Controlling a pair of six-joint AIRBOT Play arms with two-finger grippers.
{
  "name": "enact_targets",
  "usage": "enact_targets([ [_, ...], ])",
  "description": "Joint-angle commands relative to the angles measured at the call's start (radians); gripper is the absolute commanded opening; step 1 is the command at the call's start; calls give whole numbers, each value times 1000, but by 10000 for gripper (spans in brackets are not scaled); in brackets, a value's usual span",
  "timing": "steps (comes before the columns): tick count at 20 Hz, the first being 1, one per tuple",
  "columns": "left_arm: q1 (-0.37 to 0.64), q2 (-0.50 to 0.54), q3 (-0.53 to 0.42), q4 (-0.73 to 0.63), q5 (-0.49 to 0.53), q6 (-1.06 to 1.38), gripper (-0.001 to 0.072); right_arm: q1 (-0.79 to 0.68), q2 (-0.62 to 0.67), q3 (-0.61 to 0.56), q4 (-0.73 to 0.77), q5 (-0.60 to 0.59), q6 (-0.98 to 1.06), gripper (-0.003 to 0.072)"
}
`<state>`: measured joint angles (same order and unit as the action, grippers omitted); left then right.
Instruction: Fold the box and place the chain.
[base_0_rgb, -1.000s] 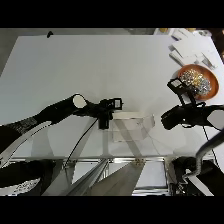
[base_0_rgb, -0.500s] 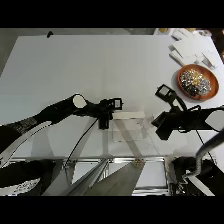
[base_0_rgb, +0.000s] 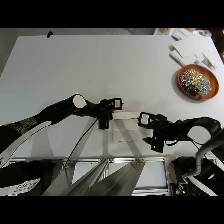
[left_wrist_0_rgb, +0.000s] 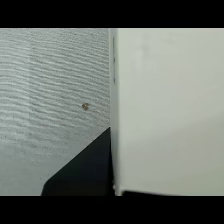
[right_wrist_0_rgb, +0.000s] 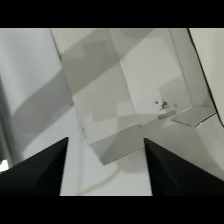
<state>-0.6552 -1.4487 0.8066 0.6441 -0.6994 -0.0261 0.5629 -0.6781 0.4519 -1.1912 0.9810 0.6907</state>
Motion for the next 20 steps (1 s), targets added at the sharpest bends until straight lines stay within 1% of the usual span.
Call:
enact_targets([
  [1, 0, 0, 1, 0, 0, 0, 12, 80, 3, -80, -108, -206, -20, 635],
  [2, 0, 0, 1, 0, 0, 0, 12, 98, 7, -98, -124, -247, -19, 653],
  [5, 0, 0, 1, 0, 0, 0, 12, 135, 13, -146, -149, -341, -20, 653],
  [7, 0, 0, 1, 0, 0, 0, 12, 140, 13, -179, -151, -375, -56, 653],
  [9, 0, 0, 1, 0, 0, 0, 12, 140, 13, -202, -182, -376, -119, 653],
  [10, 0, 0, 1, 0, 0, 0, 12, 142, 13, -204, -219, -370, -121, 653],
  [12, 0, 0, 1, 0, 0, 0, 12, 184, 32, -206, -344, -349, -112, 653],
  [13, 0, 0, 1, 0, 0, 0, 12, 207, 56, -206, -369, -340, -112, 653],
  [16, 0, 0, 1, 0, 0, 0, 12, 237, 114, -211, -338, -323, -90, 652],
  [18, 0, 0, 1, 0, 0, 0, 12, 262, 118, -224, -338, -311, -15, 652],
  [20, 0, 0, 0, 0, 0, 0, 12, 303, 118, -249, -334, -311, -6, 652],
])
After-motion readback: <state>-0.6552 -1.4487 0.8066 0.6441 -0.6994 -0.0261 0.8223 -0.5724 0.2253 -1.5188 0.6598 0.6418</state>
